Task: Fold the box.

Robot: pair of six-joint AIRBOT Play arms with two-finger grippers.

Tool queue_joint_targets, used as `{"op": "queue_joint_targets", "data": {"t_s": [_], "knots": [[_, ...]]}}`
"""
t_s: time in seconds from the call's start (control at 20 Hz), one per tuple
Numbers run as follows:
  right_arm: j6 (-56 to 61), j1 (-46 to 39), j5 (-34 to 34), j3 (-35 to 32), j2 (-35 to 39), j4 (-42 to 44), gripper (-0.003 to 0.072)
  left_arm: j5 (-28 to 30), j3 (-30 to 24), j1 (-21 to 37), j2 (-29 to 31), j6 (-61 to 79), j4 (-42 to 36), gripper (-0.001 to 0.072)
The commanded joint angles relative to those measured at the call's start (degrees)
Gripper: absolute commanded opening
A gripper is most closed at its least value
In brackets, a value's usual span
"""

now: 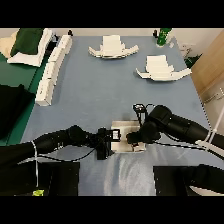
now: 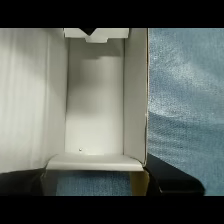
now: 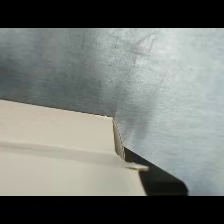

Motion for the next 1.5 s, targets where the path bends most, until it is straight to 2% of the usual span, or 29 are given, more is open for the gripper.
{"op": "queue_joint_targets", "data": {"t_s": [0.0, 0.3, 0.45, 0.5, 0.6, 0.85, 0.9, 0.95, 1.0, 1.2, 1.4, 1.45], "knots": [[7.04, 2.75, -1.64, 2.8, -3.56, -2.49, 0.0452, 0.0, 0.04, 0.0, 0.02, 0.0, 0.02, 0.054], [13.92, 3.93, -2.16, 2.78, -4.63, -6.03, 0.0433, 0.02, 0.04, 0.0, 0.02, 0.0, 0.02, 0.054], [15.82, 3.93, -5.22, 2.78, -4.63, -8.13, 0.0302, 0.02, 0.04, 0.0, 0.02, 0.0, 0.02, 0.054], [15.89, 3.93, -6.29, 2.78, -4.63, -8.57, 0.0141, 0.02, 0.04, 0.0, 0.02, 0.0, 0.02, 0.054], [15.87, 3.93, -7.34, 2.78, -4.63, -8.76, 0.0, 0.02, 0.04, 0.0, 0.02, 0.0, 0.02, 0.054], [15.85, 3.96, -7.61, 2.78, -4.63, -8.66, 0.0002, 0.02, 0.04, 0.0, 0.02, 0.0, 0.02, 0.054], [15.76, 3.96, -7.98, 2.78, -4.59, -8.59, 0.0072, 0.02, 0.04, 0.0, 0.02, 0.0, 0.02, 0.054], [15.37, 3.93, -8.66, 2.78, -4.46, -8.5, 0.0309, 0.0, 0.04, 0.0, 0.02, 0.0, 0.02, 0.054], [14.93, 3.91, -9.55, 2.78, -4.15, -8.48, 0.046, 0.0, 0.04, 0.0, 0.02, 0.0, 0.02, 0.054], [14.69, 3.89, -11.58, 3.28, -0.94, -7.67, 0.0465, 0.02, 0.04, 0.0, 0.02, 0.0, 0.02, 0.054], [13.73, 3.85, -12.22, 6.19, 5.42, -5.51, 0.0464, 0.0, 0.04, 0.0, 0.02, 0.0, 0.02, 0.054], [13.7, 3.61, -12.39, 6.69, 7.3, -5.68, 0.0424, 0.02, 0.04, 0.0, 0.02, 0.0, 0.02, 0.054]]}}
